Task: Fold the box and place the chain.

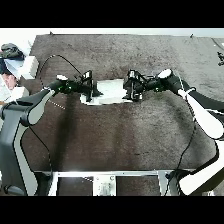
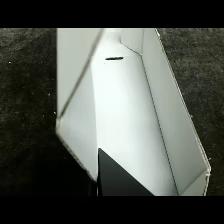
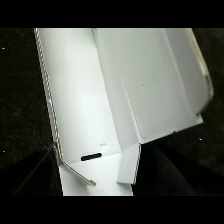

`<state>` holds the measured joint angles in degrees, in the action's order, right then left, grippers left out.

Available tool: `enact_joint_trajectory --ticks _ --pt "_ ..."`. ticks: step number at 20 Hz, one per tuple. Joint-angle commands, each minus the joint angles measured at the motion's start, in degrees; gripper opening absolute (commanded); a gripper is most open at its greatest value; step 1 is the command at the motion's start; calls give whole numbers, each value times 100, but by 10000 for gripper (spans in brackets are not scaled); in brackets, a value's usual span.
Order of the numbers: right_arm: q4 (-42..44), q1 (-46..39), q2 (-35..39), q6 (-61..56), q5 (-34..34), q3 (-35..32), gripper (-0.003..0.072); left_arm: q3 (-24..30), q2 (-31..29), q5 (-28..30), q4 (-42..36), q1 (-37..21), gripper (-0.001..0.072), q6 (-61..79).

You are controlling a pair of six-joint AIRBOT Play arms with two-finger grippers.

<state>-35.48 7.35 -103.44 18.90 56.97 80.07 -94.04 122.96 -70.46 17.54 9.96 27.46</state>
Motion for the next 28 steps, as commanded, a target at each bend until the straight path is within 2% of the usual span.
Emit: enact_joint_trajectory --ticks 1,10,17,20,22,28 --pt "-22 -13 -289 -94 605 310 715 2 2 -2 0 0 12 2" --pt "293 -13 -610 -70 881 350 705 2 2 -2 0 0 12 2" --pt "282 -15 -1056 -116 1338 815 704 2 2 -2 0 0 12 2" --pt "267 -15 -1091 -109 1333 817 704 0 2 -2 0 0 12 0" --pt "271 -15 -1093 -87 1314 817 656 2 2 -2 0 0 12 0" --pt "269 -15 -1191 85 1222 824 656 2 2 -2 0 0 12 0"
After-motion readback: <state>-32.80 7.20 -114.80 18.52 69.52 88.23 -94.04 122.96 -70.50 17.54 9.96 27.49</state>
